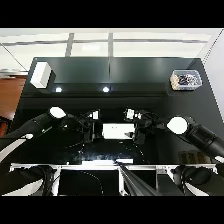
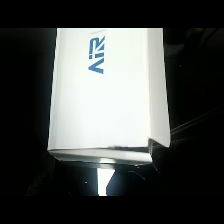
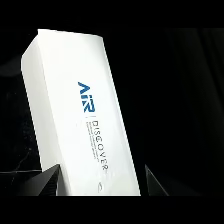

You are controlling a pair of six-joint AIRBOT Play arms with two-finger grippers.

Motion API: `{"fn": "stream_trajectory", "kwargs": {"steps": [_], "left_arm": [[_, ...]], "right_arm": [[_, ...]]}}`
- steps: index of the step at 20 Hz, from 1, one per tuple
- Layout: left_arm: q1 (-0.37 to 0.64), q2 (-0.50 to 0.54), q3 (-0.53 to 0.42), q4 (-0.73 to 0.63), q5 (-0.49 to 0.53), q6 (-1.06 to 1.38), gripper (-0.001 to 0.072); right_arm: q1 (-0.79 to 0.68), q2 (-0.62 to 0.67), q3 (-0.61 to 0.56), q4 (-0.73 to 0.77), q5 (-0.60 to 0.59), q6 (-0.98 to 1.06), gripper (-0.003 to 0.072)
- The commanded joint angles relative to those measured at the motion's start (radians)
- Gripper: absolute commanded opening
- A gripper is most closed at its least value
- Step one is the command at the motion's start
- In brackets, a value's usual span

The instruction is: Fold the box and place the chain.

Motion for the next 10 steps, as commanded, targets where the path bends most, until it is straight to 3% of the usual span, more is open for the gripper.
{"fn": "stream_trajectory", "kwargs": {"steps": [1, 8, 10], "left_arm": [[-0.001, 0.0, 0.001, 0.001, -0.003, 0.002, 0.0403], [-0.001, 0.0, 0.001, 0.001, -0.003, 0.002, 0.0403], [-0.001, 0.0, 0.001, 0.001, -0.003, 0.002, 0.0403]], "right_arm": [[0.0, 0.0, 0.015, 0.0, -0.008, 0.002, 0.0571], [0.001, 0.0, 0.021, -0.002, 0.134, -0.001, 0.0574], [0.0, -0.003, 0.021, -0.003, 0.103, -0.002, 0.0688]]}}
